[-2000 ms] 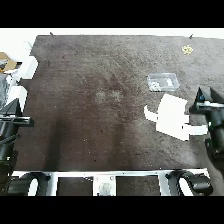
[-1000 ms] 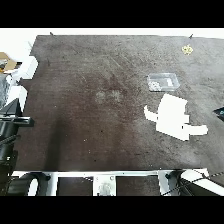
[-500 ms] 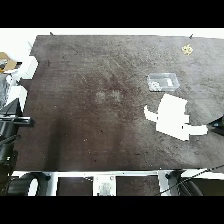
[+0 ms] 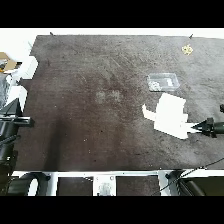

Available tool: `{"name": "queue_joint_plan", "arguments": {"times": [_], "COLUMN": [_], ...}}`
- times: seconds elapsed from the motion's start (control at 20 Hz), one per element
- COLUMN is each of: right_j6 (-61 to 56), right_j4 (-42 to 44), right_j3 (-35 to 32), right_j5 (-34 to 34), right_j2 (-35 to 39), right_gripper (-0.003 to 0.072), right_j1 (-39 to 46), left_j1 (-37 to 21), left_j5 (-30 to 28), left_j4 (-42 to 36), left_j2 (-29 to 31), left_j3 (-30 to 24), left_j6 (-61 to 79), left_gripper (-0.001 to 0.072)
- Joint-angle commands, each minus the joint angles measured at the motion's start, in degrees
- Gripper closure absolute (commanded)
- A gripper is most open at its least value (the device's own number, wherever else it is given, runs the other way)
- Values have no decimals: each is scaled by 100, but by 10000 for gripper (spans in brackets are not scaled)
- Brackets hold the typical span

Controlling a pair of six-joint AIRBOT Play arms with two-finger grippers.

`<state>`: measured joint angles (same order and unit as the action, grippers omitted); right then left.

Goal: Fold the box and place the chain.

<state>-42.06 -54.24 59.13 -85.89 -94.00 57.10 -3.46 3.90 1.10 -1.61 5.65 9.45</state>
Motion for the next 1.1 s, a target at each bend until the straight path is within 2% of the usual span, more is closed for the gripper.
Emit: {"name": "queue_joint_plan", "arguments": {"times": [0.0,0.25,0.45,0.6,0.8,0.9,1.05], "right_j6": [339,531,673,782,754,739,739], "right_j4": [-74,-216,450,1178,2105,2977,3342], "right_j3": [-92,-463,-1329,-2072,-2551,-2435,-1934], "right_j5": [-173,-358,-461,-365,643,1340,2623], "right_j2": [-52,361,824,1102,1261,1248,1235], "right_gripper": [679,684,684,684,684,684,685], "right_j1": [-120,-133,-540,-1362,-3139,-3958,-4868], "left_j1": [-4,-4,-4,-4,-4,-4,-4], "left_j5": [-4,11,11,9,9,57,-20], "left_j4": [2,2,2,2,2,0,-2], "left_j2": [-2,-2,-2,-2,-2,-2,0], "left_j3": [0,0,0,0,0,4,7], "left_j6": [2,2,0,2,0,0,-4], "left_gripper": [698,698,698,698,698,698,698]}}
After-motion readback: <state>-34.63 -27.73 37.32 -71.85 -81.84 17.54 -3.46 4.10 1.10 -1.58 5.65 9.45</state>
